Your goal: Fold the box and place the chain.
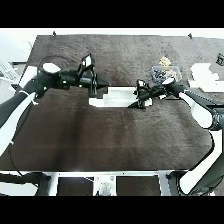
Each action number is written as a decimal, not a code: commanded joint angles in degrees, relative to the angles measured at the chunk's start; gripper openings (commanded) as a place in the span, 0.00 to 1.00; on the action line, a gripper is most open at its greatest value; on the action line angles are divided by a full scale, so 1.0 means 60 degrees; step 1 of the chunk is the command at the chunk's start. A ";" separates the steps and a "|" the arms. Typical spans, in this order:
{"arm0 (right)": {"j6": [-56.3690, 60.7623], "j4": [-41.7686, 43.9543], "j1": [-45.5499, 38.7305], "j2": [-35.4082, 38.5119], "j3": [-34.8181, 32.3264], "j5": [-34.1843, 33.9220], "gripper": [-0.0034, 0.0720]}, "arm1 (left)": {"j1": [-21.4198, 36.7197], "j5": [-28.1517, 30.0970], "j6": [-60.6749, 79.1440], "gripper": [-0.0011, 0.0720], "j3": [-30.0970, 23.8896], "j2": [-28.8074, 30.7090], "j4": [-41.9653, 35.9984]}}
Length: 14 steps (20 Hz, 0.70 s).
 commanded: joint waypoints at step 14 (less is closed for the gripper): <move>0.0004 0.0004 0.0004 -0.0004 0.0000 0.0004 0.83 | -0.0193 -0.0098 0.2681 0.04 0.0004 -0.1763 -0.1887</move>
